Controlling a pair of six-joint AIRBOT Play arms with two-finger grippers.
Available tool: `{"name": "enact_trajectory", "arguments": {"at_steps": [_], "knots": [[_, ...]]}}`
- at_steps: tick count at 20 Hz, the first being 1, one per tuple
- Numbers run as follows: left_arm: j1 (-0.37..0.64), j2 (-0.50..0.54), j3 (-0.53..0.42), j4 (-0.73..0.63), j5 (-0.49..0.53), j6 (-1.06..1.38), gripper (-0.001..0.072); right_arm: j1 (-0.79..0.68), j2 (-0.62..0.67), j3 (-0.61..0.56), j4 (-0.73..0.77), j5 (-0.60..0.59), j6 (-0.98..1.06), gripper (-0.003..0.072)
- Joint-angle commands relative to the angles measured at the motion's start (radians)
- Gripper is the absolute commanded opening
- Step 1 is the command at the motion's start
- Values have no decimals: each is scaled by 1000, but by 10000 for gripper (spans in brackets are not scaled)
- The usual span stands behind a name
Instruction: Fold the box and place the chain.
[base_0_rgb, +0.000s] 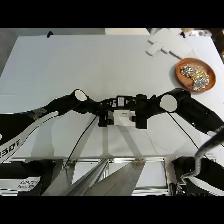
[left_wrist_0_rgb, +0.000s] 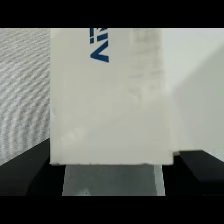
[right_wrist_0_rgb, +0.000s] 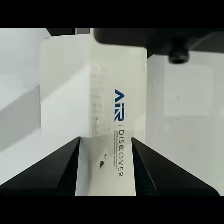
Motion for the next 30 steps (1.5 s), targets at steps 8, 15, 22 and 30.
{"name": "enact_trajectory", "arguments": {"at_steps": [8, 15, 22, 30], "knots": [[0, 0, 0, 0, 0, 0, 9, 1, 3, -9, -19, -46, -27, 166], [0, 0, 0, 0, 0, 0, 9, 1, 5, -9, -19, -36, -20, 74], [0, 0, 0, 0, 0, 0, 9, 0, 47, -13, -14, -37, -18, 73], [0, 0, 0, 0, 0, 0, 9, 0, 26, -72, 0, -52, -18, 73]]}}
